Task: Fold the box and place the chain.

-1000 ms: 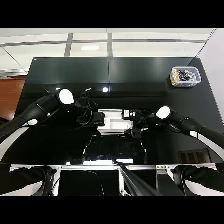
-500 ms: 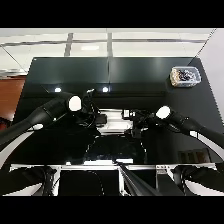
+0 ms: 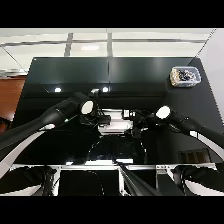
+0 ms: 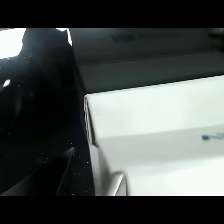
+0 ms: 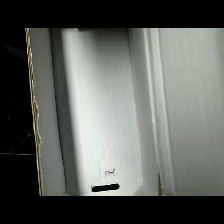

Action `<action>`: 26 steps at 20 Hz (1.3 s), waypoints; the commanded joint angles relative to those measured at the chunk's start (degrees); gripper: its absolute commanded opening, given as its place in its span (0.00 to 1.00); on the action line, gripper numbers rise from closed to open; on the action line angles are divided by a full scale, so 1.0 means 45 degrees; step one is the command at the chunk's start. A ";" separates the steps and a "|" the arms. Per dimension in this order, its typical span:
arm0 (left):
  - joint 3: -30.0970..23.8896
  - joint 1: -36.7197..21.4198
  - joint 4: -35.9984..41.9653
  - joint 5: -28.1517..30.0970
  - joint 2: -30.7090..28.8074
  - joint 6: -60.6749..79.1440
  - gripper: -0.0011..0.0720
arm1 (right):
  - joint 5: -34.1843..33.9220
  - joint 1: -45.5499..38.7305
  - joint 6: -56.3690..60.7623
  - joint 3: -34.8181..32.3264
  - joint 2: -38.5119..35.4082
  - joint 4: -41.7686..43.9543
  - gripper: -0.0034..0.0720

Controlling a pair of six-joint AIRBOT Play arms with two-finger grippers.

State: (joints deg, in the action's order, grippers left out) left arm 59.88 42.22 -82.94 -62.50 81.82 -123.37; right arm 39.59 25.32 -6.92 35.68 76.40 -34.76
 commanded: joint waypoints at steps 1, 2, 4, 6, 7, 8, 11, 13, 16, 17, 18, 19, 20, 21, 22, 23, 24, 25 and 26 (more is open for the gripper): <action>0.0758 0.0505 -0.1185 -0.1083 0.0670 -0.1491 0.51 | 0.0000 0.0010 0.0000 0.0005 0.0010 0.0005 0.35; 0.0758 0.0568 -0.1175 -0.1039 0.0704 -0.1817 0.51 | 0.0000 0.0010 0.0000 0.0005 0.0010 0.0005 0.35; 0.0758 0.0588 -0.1049 -0.1020 0.0797 -0.1889 0.51 | 0.0000 0.0010 0.0000 0.0005 0.0010 0.0005 0.35; 0.0758 0.0593 -0.1020 -0.1010 0.0884 -0.2011 0.51 | 0.0000 0.0010 0.0000 0.0005 0.0010 0.0005 0.35; 0.0758 0.0593 -0.1020 -0.0967 0.0889 -0.2059 0.51 | 0.0000 0.0010 0.0000 0.0005 0.0010 0.0005 0.35; 0.0758 0.0588 -0.1020 -0.0874 0.0889 -0.2137 0.51 | 0.0000 0.0010 0.0000 0.0005 0.0005 0.0005 0.35; 0.0753 0.0588 -0.1020 -0.0806 0.0952 -0.2259 0.51 | 0.0000 0.0010 0.0000 0.0005 0.0010 0.0005 0.35; 0.0753 0.0597 -0.0903 -0.0680 0.0981 -0.2259 0.50 | 0.0000 0.0010 0.0000 0.0005 0.0010 0.0005 0.35; 0.0753 0.0617 -0.0738 -0.0374 0.0986 -0.2259 0.50 | 0.0000 0.0010 0.0000 0.0005 0.0010 0.0005 0.35; 0.0753 0.0617 -0.0738 -0.0374 0.0991 -0.2259 0.50 | 0.0000 0.0010 0.0000 0.0005 0.0010 0.0005 0.35; 0.0753 0.0617 -0.0743 -0.0379 0.1001 -0.2259 0.50 | 0.0000 0.0010 0.0000 0.0005 0.0010 0.0005 0.35; 0.0753 0.0617 -0.0743 -0.0403 0.1035 -0.2259 0.50 | 0.0000 0.0010 0.0000 0.0005 0.0010 0.0005 0.35; 0.0753 0.0617 -0.0743 -0.0403 0.1059 -0.2259 0.50 | 0.0000 0.0010 0.0000 0.0005 0.0010 0.0005 0.35; 0.0753 0.0617 -0.0743 -0.0403 0.1088 -0.2259 0.50 | 0.0000 0.0010 0.0000 0.0005 0.0010 0.0005 0.35; 0.0753 0.0617 -0.0743 -0.0418 0.1127 -0.2254 0.50 | 0.0000 0.0010 0.0000 0.0005 0.0010 0.0005 0.35; 0.0753 0.0617 -0.0738 -0.0457 0.1175 -0.2254 0.50 | 0.0000 0.0010 0.0000 0.0005 0.0010 0.0005 0.35; 0.0753 0.0617 -0.0738 -0.0500 0.1239 -0.2254 0.50 | 0.0000 0.0010 0.0000 0.0005 0.0010 0.0005 0.35; 0.0758 0.0617 -0.0729 -0.0568 0.1321 -0.2244 0.50 | 0.0000 0.0010 0.0000 0.0005 0.0010 0.0005 0.35; 0.0758 0.0617 -0.0680 -0.0563 0.1350 -0.2249 0.47 | 0.0000 0.0010 0.0000 0.0005 0.0010 0.0005 0.35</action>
State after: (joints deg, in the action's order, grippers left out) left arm 63.22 44.97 -86.24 -64.58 87.33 -133.49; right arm 39.57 25.32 -6.94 35.68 76.42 -34.76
